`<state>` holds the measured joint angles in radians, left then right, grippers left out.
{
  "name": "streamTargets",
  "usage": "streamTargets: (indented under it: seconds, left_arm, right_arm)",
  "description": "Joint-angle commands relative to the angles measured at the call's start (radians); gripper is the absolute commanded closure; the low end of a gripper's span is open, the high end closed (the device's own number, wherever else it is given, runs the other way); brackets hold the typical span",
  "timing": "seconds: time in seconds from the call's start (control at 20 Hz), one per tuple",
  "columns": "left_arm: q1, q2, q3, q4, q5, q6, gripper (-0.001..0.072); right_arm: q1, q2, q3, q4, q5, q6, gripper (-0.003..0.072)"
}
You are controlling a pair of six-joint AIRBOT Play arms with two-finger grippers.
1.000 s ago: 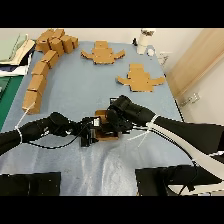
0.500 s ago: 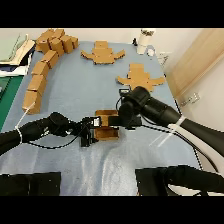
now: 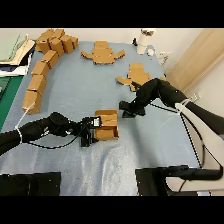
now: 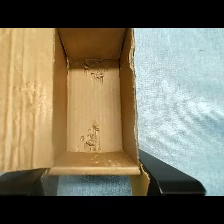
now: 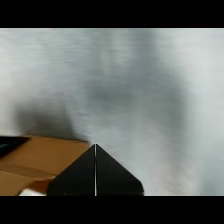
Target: Fold the box.
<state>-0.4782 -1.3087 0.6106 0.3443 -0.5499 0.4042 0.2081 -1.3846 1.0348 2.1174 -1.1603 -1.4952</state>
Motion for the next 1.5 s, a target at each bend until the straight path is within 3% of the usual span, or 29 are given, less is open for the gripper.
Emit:
streamTargets:
  seconds: [0.0, 0.3, 0.55, 1.05, 1.25, 1.45]
  left_arm:
    - [0.0, 0.001, 0.0, 0.0, 0.0, 0.0, 0.0185]
    - [0.0, 0.0, 0.0, 0.0, 0.0, 0.0, 0.0184]
    - [0.0, 0.001, 0.0, 0.0, 0.0, 0.0, 0.0185]
    - [0.0, 0.0, -0.001, 0.0, 0.0, 0.0, 0.0184]
    - [0.0, 0.0, 0.0, 0.0, 0.0, 0.0, 0.0185]
    - [0.0, 0.001, 0.0, 0.0, 0.0, 0.0, 0.0185]
  right_arm:
    - [-0.163, -0.182, 0.001, 0.596, -0.049, -0.534, 0.0684]
    - [-0.063, -0.197, -0.01, 0.593, -0.227, -0.889, 0.0683]
    - [0.026, -0.084, -0.071, 0.538, -0.19, -1.001, 0.0683]
    - [0.269, 0.229, -0.298, 0.22, 0.283, -1.05, 0.0683]
    - [0.373, 0.366, -0.404, 0.175, 0.513, -1.133, 0.0683]
    - [0.423, 0.483, -0.473, 0.11, 0.576, -1.238, 0.0681]
